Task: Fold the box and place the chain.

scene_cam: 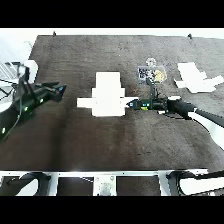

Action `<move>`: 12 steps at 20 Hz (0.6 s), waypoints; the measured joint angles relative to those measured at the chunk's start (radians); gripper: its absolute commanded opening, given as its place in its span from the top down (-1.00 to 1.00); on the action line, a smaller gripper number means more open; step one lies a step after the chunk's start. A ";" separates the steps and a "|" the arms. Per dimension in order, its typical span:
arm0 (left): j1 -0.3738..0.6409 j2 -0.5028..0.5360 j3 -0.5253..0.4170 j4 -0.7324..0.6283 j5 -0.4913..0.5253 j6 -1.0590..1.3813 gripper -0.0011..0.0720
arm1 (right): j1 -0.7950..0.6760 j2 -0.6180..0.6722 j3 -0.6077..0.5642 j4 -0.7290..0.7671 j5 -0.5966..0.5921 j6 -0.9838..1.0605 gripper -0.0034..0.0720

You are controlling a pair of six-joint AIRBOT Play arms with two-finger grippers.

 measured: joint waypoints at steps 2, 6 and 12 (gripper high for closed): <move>0.000 -0.153 0.166 0.140 -0.107 -0.153 -0.31 | -0.001 0.000 -0.001 0.002 -0.001 -0.008 0.88; -0.013 -0.427 0.514 0.373 -0.335 -0.431 -0.31 | 0.000 0.000 -0.001 0.003 -0.001 -0.017 0.87; -0.116 -0.740 0.961 0.725 -0.575 -0.797 -0.31 | 0.002 0.000 -0.001 0.006 -0.002 -0.016 0.87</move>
